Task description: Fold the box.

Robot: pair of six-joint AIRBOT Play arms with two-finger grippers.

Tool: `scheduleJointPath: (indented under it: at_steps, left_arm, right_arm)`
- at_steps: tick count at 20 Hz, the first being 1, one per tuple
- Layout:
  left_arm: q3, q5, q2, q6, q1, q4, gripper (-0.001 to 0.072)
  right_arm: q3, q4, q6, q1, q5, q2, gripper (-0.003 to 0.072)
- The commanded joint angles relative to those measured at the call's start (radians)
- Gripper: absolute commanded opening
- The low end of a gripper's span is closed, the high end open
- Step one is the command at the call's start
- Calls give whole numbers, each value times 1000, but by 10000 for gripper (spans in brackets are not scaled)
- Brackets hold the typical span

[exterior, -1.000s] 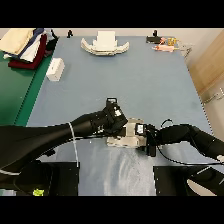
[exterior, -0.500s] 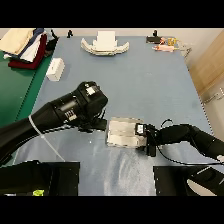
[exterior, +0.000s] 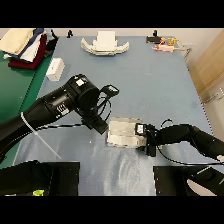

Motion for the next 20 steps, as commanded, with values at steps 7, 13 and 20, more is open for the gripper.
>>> scheduleJointPath:
  at_steps: [7, 13, 20]
  left_arm:
    - [-195, 267, 17, 610, 48, -130, 12]
    - [-449, 489, 103, 1089, 267, -322, 77]
    - [-601, 602, 100, 1830, 359, -872, 697]
  right_arm:
    - [0, 0, 0, 0, 0, -1, 589]
    - [0, 0, 0, 0, 0, -1, 590]
    - [0, 0, 0, 0, 0, -1, 589]
